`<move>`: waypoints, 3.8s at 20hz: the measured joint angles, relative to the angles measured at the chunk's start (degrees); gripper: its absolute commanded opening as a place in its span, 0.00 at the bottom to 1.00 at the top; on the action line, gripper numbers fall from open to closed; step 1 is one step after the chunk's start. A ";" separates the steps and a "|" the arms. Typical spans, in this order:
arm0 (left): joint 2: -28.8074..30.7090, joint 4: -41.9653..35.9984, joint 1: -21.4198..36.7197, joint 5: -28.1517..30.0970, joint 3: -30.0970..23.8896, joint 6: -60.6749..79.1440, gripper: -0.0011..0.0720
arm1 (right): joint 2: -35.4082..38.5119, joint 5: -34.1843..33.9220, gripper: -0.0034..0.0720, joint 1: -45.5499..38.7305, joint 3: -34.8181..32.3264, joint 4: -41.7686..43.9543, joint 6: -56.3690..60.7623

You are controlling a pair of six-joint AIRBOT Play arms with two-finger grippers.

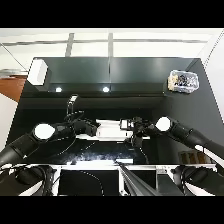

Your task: Fold the box and place the chain.

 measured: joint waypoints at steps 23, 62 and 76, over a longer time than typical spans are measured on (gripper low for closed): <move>-10.71 -0.59 -1.73 3.10 5.86 6.75 0.05 | 0.00 0.00 0.49 0.00 0.00 -0.04 -0.04; -8.66 22.36 5.18 -22.21 7.58 47.52 0.72 | 0.00 1.27 0.49 0.00 0.00 -0.02 -0.02; -9.49 17.25 3.39 -20.22 7.58 50.62 0.37 | 0.00 1.31 0.49 0.00 0.00 -0.02 0.11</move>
